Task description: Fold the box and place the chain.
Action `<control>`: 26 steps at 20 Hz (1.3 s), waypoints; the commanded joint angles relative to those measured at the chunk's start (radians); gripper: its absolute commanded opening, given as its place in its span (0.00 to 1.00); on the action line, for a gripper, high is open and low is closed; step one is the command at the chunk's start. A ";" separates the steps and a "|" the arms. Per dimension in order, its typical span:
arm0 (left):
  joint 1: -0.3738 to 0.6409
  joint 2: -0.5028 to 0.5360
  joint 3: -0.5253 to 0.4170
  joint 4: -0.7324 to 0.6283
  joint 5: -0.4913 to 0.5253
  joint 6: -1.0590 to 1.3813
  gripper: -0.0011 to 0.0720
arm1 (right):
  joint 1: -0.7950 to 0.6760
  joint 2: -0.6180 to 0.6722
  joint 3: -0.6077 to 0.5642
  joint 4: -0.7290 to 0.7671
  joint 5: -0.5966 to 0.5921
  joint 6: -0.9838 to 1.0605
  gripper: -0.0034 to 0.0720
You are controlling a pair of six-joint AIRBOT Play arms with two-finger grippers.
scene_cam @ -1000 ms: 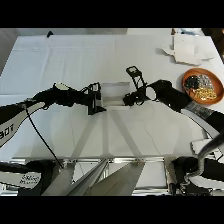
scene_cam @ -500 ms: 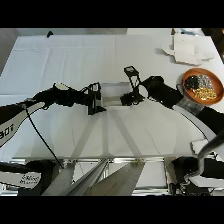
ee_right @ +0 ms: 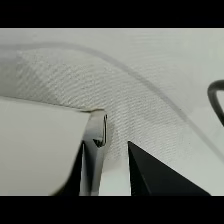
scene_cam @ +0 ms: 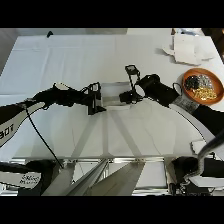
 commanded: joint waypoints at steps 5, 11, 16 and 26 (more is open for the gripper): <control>0.000 0.000 0.000 0.000 0.000 0.000 0.23 | 0.051 -0.047 0.011 -0.013 0.010 0.109 0.41; 0.000 0.001 0.000 0.000 0.000 0.000 0.23 | 0.051 -0.051 0.011 -0.091 0.002 0.265 0.06; 0.000 0.001 0.000 0.000 0.000 0.000 0.23 | 0.051 -0.050 0.011 -0.090 0.003 0.265 0.18; 0.000 0.001 0.000 0.000 0.000 0.000 0.23 | 0.053 -0.063 0.011 -0.087 -0.039 0.266 0.38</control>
